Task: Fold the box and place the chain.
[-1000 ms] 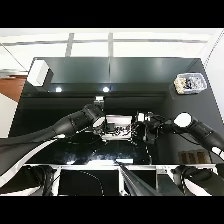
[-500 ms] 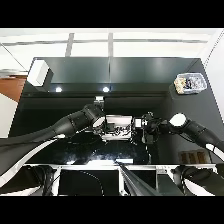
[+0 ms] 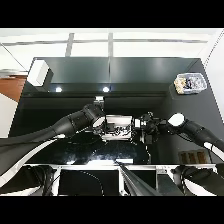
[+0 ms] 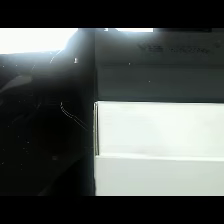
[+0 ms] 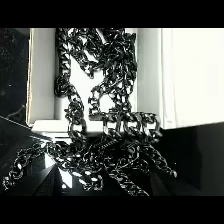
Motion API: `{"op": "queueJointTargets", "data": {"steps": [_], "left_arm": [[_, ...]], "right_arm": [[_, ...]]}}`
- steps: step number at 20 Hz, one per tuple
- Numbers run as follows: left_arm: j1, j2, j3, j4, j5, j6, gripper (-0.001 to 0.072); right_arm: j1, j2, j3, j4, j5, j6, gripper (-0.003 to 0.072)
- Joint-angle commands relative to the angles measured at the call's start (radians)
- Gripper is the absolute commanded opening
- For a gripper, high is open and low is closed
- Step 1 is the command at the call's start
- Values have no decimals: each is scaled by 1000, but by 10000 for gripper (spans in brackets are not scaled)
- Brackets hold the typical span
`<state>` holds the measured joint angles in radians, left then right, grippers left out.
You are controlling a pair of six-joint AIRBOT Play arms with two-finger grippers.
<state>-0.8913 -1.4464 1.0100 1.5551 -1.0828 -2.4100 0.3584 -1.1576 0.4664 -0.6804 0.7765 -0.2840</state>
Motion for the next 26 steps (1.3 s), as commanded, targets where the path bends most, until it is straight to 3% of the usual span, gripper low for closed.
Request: {"op": "queueJointTargets", "data": {"steps": [1, 3, 4, 6, 8, 11, 13, 16, 22, 26], "left_arm": [[1, 0, 0, 0, 1, 0, 30], [1, 0, 0, 0, 0, 0, 29], [1, 0, 0, 0, 0, 0, 29], [1, 0, 0, 0, 0, 0, 29], [1, 0, 0, 0, 0, 0, 29], [1, 0, 0, 0, 1, 0, 29], [1, 0, 0, 0, 1, -3, 29], [1, 0, 0, 0, 1, -3, 29], [1, 0, 0, 0, 1, -3, 29], [1, 0, 0, 0, 1, -3, 29]], "right_arm": [[5, -5, -1, 0, -1, 4, 704], [13, -21, 0, 10, -4, 5, 703], [19, -27, 0, 10, -11, 6, 635], [22, -27, 0, 11, -25, 23, 404], [22, -27, 0, 10, -25, 27, 123], [22, -20, 0, -5, -25, 68, 135], [17, -2, 1, -36, -24, 126, 49], [-19, 42, 3, -76, -8, 256, 49], [-94, 241, 19, -84, 116, 505, 48], [-107, 350, 103, -53, 261, 732, 49]]}}
